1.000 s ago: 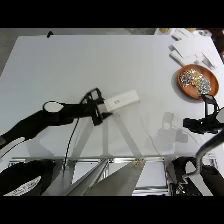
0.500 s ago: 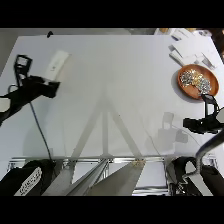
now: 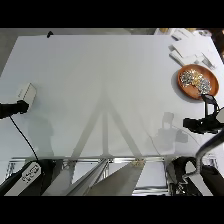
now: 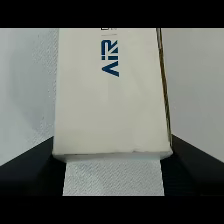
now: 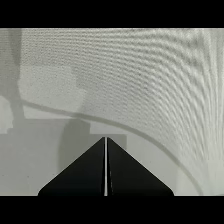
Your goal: Fold the box and place the chain.
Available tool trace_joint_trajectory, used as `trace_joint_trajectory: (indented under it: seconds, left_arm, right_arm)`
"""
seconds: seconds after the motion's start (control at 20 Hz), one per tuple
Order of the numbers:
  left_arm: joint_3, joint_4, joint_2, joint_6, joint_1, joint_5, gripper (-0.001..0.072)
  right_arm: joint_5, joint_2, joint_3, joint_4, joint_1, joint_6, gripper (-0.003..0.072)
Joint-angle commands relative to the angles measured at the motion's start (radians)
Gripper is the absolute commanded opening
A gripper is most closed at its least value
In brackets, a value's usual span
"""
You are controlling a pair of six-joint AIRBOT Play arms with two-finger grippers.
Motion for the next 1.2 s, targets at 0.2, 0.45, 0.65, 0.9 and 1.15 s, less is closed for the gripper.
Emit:
trace_joint_trajectory:
  seconds: [0.2,0.45,0.65,0.9,1.15]
  left_arm:
    - [0.0,0.085,-0.096,-0.018,0.034,-0.098,0.0413]
    - [0.0,0.087,-0.092,-0.018,0.034,-0.121,0.0702]
    - [0.0,0.107,0.002,-0.018,0.003,-0.124,0.0701]
    - [0.0,0.134,0.265,-0.018,-0.07,-0.183,0.0698]
    - [0.0,0.135,0.415,-0.028,-0.175,-0.451,0.0299]
  right_arm:
    - [0.0,0.001,-0.001,0.0,0.0,0.0,0.0014]
    - [0.0,0.001,-0.001,0.0,0.0,0.0,0.0014]
    - [0.0,0.001,-0.001,0.0,0.0,0.0,0.0014]
    - [0.0,0.001,-0.001,0.0,0.0,0.0,0.0014]
    - [0.0,0.001,-0.001,0.0,0.0,0.0,0.0014]
